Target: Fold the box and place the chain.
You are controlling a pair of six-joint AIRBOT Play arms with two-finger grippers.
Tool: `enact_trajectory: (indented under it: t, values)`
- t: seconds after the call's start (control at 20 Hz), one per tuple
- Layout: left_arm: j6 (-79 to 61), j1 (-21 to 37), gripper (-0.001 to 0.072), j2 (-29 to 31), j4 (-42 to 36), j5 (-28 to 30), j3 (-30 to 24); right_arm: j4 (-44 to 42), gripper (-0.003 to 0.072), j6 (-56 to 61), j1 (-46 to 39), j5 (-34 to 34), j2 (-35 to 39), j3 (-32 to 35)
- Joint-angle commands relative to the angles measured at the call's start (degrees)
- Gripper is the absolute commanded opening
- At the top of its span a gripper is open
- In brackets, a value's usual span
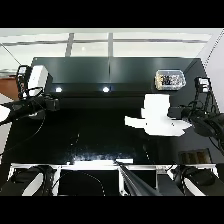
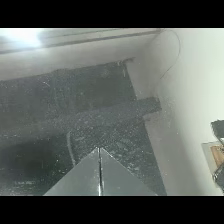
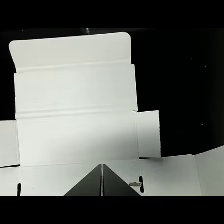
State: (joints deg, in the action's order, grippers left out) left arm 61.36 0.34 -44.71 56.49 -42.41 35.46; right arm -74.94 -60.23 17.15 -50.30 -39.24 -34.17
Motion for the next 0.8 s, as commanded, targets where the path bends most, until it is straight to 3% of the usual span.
enact_trajectory:
  t: [0.0,0.55,0.75]
  values:
    - [0.00,0.04,0.0030,0.04,0.02,0.02,0.00,0.00,0.0020,0.00,0.04,0.00,0.04,0.02]
    - [0.00,0.04,0.0030,0.04,0.02,0.02,0.00,0.00,0.0021,0.00,0.04,0.04,0.04,0.02]
    - [0.02,0.04,0.0030,0.04,-0.09,0.02,0.00,-0.02,0.0021,0.00,0.04,6.82,0.04,0.02]
